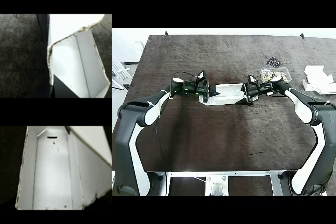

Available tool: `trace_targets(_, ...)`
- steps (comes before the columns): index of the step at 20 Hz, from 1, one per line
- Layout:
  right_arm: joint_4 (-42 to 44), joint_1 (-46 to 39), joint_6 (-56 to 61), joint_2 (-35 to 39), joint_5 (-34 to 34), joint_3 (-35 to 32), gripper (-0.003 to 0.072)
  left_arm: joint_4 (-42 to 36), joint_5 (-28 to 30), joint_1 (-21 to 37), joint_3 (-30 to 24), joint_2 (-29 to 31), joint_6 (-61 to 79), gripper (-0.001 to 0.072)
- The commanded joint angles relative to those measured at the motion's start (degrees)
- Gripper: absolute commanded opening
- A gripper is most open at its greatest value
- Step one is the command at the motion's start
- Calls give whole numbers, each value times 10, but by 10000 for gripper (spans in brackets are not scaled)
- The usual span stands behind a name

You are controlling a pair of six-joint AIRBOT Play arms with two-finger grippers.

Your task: Fold the box and place the chain.

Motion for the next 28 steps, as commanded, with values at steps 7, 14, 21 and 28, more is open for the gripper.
trace_targets(7,4,0,-1,-6,11,3,689,0,0,0,1,0,0,21)
trace_targets(14,3,4,-1,-6,11,3,689,0,0,0,1,0,0,21)
trace_targets(21,-3,4,-1,-6,11,3,689,0,0,0,1,0,0,21)
trace_targets(28,-3,5,-1,-6,12,3,625,0,0,0,1,0,0,21)
